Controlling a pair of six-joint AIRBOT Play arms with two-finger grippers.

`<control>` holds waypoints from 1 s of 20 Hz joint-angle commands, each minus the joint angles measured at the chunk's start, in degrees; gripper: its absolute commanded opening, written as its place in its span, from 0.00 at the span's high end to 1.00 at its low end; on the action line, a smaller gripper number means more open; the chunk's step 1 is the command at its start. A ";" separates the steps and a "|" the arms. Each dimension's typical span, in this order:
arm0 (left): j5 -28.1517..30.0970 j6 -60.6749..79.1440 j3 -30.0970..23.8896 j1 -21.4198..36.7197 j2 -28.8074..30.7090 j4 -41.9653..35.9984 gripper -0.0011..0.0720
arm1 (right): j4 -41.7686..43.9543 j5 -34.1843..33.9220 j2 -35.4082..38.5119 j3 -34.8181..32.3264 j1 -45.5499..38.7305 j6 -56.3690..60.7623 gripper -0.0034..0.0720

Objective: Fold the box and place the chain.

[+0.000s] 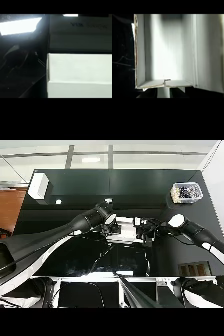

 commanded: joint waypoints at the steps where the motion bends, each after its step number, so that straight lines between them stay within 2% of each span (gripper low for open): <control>1: 0.11 0.11 -0.02 0.00 0.00 -0.22 0.95 | 4.74 0.02 0.04 0.02 0.07 2.69 0.74; 4: 0.13 0.11 -0.02 0.00 -0.22 -0.22 0.95 | 9.68 -0.22 -0.52 0.02 0.70 3.17 0.74; 10: 0.13 0.11 -0.02 0.00 -0.22 -0.24 0.95 | 9.42 -3.26 -1.73 0.02 2.58 6.95 0.73; 11: 0.13 0.11 -0.02 0.00 -0.22 -0.24 0.95 | 9.42 -3.26 -1.73 0.02 2.58 7.43 0.53; 12: 0.15 0.09 -0.02 0.00 -0.22 -0.24 0.95 | 9.35 -2.99 -1.70 0.02 2.58 7.43 0.42; 13: 0.15 0.11 -0.02 0.00 -0.22 -0.24 0.95 | 8.68 -2.82 -1.70 0.02 2.60 7.74 0.50; 14: 0.15 0.11 -0.02 0.00 -0.22 -0.24 0.95 | 7.85 -2.78 -1.70 0.02 2.67 8.61 0.71; 15: 0.15 0.11 -0.02 0.00 -0.22 -0.24 0.95 | 7.67 -3.02 -1.70 0.02 2.64 8.94 0.47; 16: 0.15 0.11 -0.02 0.00 -0.22 -0.24 0.95 | 7.54 -2.97 -1.70 0.04 2.64 8.96 0.46; 17: 0.15 0.11 -0.02 0.00 -0.22 -0.24 0.95 | 6.25 -2.67 -1.55 0.04 2.64 10.25 0.89; 18: 0.15 0.11 -0.02 0.00 -0.22 -0.24 0.95 | 4.55 -2.62 -0.98 0.07 2.60 13.49 0.94; 20: 0.57 0.09 0.00 0.00 -0.22 -0.24 0.95 | -2.73 -1.20 1.68 0.85 1.20 27.32 0.94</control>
